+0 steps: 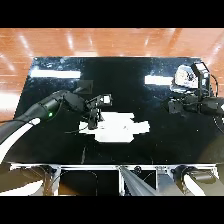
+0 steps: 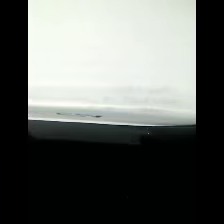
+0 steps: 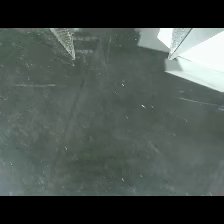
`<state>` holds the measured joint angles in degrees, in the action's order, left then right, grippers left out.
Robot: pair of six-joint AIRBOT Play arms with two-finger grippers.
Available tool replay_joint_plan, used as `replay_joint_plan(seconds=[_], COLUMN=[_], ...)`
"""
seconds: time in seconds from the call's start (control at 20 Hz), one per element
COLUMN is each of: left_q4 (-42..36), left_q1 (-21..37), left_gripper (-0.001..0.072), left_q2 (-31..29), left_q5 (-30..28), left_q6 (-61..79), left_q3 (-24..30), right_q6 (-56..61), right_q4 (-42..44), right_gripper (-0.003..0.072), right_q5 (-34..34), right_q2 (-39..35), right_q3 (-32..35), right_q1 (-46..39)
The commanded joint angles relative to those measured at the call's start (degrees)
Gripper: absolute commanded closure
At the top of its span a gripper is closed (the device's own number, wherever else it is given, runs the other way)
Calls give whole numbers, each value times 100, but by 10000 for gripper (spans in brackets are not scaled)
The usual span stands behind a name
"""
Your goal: Fold the box and place the chain.
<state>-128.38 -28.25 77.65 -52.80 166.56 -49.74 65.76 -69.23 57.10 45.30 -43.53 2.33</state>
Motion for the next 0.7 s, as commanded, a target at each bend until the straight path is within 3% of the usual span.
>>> replay_joint_plan(seconds=[0.0, 0.5, 0.65], left_q4=[138, 234, 393], left_q1=[-74, -81, -81], left_gripper=[692, 690, 690], left_q2=[-339, -103, -103], left_q5=[835, 789, 817], left_q6=[15, -352, -348], left_q3=[468, 595, 592], right_q6=[0, -57, -553], right_q4=[-133, -131, -138], right_gripper=[-21, -21, -21], right_q5=[90, 83, 275], right_q2=[-2, 4, 17], right_q3=[-24, 87, 109], right_q1=[-17, -11, 22])
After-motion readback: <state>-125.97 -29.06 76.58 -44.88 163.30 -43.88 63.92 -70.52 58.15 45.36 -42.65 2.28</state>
